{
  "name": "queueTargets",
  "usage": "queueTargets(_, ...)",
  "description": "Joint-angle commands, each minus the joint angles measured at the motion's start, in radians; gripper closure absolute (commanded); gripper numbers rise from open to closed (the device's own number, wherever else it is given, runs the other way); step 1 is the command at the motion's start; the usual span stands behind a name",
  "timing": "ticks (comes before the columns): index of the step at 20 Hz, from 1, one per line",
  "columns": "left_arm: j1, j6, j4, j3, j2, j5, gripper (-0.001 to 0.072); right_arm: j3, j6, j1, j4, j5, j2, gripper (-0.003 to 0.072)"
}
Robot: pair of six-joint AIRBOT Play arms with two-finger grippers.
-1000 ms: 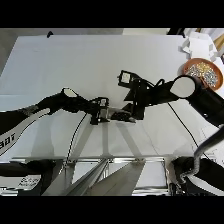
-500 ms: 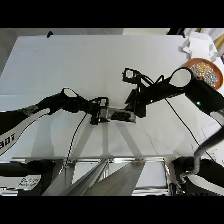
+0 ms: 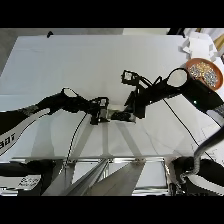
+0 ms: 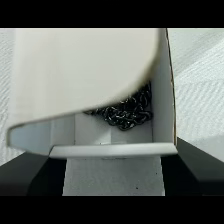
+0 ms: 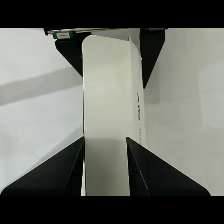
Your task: Fold the box and place the chain.
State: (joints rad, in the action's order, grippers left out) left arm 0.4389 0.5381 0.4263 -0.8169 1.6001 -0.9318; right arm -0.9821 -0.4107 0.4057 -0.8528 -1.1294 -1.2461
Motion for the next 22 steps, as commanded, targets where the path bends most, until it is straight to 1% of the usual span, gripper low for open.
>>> queueTargets(1, -0.001, 0.0, 0.0, 0.0, 0.0, 0.0, 0.0556, 0.022, 0.001, 0.0, -0.012, 0.027, -0.001, 0.0406)
queueTargets(5, -0.001, 0.0, 0.0, 0.0, 0.0, 0.0, 0.0556, 0.029, 0.0, 0.012, -0.029, 0.065, 0.0, 0.0406)
queueTargets(8, -0.001, 0.0, 0.0, 0.0, 0.0, 0.0, 0.0556, 0.029, 0.0, 0.039, -0.03, 0.068, 0.007, 0.0405)
queueTargets(9, -0.001, 0.0, 0.0, 0.0, 0.0, 0.0, 0.0556, 0.029, 0.001, 0.051, -0.03, 0.069, 0.019, 0.0372)
queueTargets(10, -0.001, 0.0, 0.0, 0.0, 0.0, 0.0, 0.0556, 0.028, 0.001, 0.058, -0.03, 0.075, 0.038, 0.0357)
queueTargets(12, -0.001, 0.0, 0.0, 0.0, 0.0, 0.0, 0.0556, 0.024, 0.001, 0.053, -0.029, 0.09, 0.086, 0.0346)
queueTargets(14, -0.001, 0.0, 0.0, 0.0, 0.0, 0.0, 0.0556, -0.014, 0.001, 0.027, 0.002, 0.066, 0.108, 0.0356)
queueTargets(15, -0.001, 0.0, 0.0, 0.0, 0.0, 0.0, 0.0556, -0.035, 0.002, 0.011, 0.026, 0.056, 0.107, 0.0376)
queueTargets(16, -0.001, 0.0, 0.0, 0.0, 0.0, 0.0, 0.0556, -0.048, 0.018, -0.004, 0.045, 0.058, 0.107, 0.0399)
queueTargets(17, -0.001, 0.0, 0.0, 0.0, 0.0, 0.0, 0.0556, -0.049, 0.027, -0.017, 0.053, 0.065, 0.105, 0.0399)
queueTargets(19, -0.001, 0.0, 0.0, 0.0, 0.0, 0.0, 0.0556, -0.049, 0.027, -0.038, 0.049, 0.044, 0.075, 0.04)
queueTargets(21, -0.001, 0.0, 0.0, 0.0, 0.0, 0.0, 0.0556, -0.049, 0.027, -0.038, 0.052, 0.006, 0.016, 0.0438)
queueTargets(22, -0.001, 0.0, 0.0, 0.0, 0.0, 0.0, 0.0556, -0.048, 0.026, -0.03, 0.055, -0.008, -0.013, 0.0439)
